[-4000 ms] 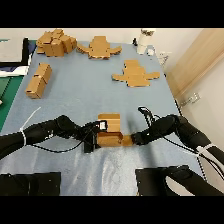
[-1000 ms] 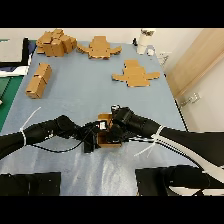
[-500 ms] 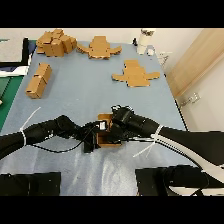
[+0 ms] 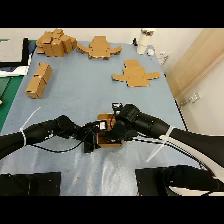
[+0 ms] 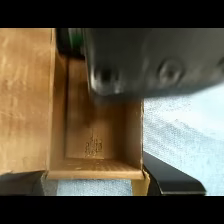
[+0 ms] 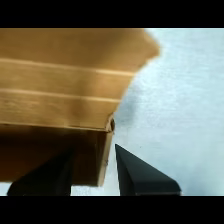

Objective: Fold the box.

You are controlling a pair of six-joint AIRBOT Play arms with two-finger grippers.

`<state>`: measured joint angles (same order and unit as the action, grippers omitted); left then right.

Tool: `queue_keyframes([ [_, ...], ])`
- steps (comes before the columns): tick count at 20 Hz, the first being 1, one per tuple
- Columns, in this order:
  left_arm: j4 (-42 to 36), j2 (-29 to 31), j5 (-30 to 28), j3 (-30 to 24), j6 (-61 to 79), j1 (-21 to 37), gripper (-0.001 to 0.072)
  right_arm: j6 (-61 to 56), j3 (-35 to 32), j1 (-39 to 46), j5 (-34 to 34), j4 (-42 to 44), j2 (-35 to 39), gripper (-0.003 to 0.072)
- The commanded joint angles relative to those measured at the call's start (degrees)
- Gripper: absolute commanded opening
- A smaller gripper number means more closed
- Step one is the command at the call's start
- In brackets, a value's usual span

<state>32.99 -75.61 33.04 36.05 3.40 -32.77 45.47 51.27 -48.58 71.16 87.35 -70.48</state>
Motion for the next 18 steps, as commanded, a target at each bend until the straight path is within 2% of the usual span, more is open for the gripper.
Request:
queue_keyframes([
  [1,0.0,0.0,0.0,0.0,0.0,0.0,0.0511,-0.6,0.2,0.0,2.5,-0.1,3.2,0.0411],
  [5,0.0,0.0,0.0,0.0,0.0,0.0,0.0511,-1.4,0.2,0.0,3.6,0.1,9.2,0.0410],
  [7,0.0,0.0,0.0,0.0,0.0,0.0,0.0512,-1.6,0.2,0.1,5.0,0.0,12.1,0.0369],
  [10,0.0,0.0,0.0,0.0,0.0,0.0,0.0512,-0.1,0.2,2.6,9.3,-3.2,14.6,0.0114],
  [12,0.0,0.0,0.0,0.0,0.0,0.0,0.0512,5.1,0.1,8.5,7.9,-5.2,14.3,0.0062],
  [13,0.0,0.0,0.0,0.0,0.0,0.0,0.0512,9.0,0.1,13.5,5.9,-4.5,13.2,0.0004],
  [15,0.0,0.0,0.0,0.0,0.0,0.0,0.0512,19.1,0.1,24.9,0.2,2.2,9.0,0.0004],
  [18,0.0,0.0,0.0,0.0,0.0,0.0,0.0511,39.4,0.1,38.5,-8.0,26.1,0.5,0.0004],
])
